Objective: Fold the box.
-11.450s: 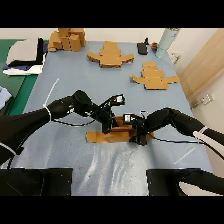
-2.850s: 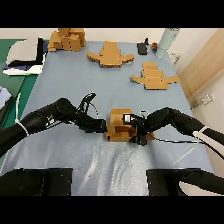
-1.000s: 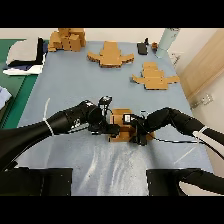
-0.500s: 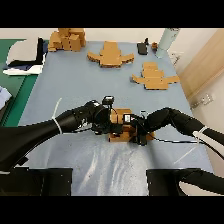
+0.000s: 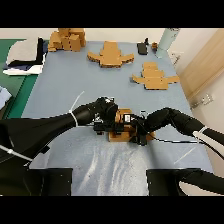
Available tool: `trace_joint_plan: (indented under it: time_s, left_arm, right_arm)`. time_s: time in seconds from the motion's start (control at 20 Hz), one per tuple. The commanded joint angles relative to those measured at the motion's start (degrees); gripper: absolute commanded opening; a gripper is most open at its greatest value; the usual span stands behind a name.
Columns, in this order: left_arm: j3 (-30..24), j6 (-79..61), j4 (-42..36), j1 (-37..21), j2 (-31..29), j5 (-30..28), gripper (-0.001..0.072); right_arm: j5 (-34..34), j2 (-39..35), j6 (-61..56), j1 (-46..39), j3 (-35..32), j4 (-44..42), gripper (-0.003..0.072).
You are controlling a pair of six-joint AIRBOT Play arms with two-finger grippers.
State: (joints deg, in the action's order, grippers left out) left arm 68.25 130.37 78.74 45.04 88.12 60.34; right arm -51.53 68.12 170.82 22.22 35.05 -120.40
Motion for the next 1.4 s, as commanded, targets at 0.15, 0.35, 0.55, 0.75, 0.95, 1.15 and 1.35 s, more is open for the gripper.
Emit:
trace_joint_plan:
  time_s: [0.15,0.35,0.55,0.75,0.95,1.15,1.35]
  left_arm:
    - [1.57,1.66,-0.76,0.0,2.95,2.34,0.0596]
    - [1.57,1.68,-0.5,-0.13,2.95,2.1,0.0596]
    - [1.57,0.48,-0.59,0.0,2.95,1.77,0.0015]
    - [1.57,0.61,-0.74,0.35,2.95,1.33,0.0015]
    - [1.57,0.59,-0.76,1.05,2.95,1.4,0.0017]
    - [1.57,0.59,-0.74,0.98,2.95,2.21,0.0517]
    - [2.21,0.59,-0.66,0.94,2.95,2.21,0.0518]
  right_arm:
    - [0.02,0.02,0.0,0.04,0.0,0.0,0.0571]
    - [0.0,0.02,0.02,0.04,0.0,0.0,0.0571]
    - [0.0,0.02,0.0,0.04,0.0,0.0,0.0571]
    - [0.02,0.02,0.0,0.04,0.0,0.0,0.0571]
    - [0.02,0.02,0.0,0.04,0.0,0.02,0.0571]
    - [0.02,0.02,0.0,0.04,0.0,0.02,0.0571]
    - [0.0,0.02,0.0,0.04,0.0,0.04,0.0571]
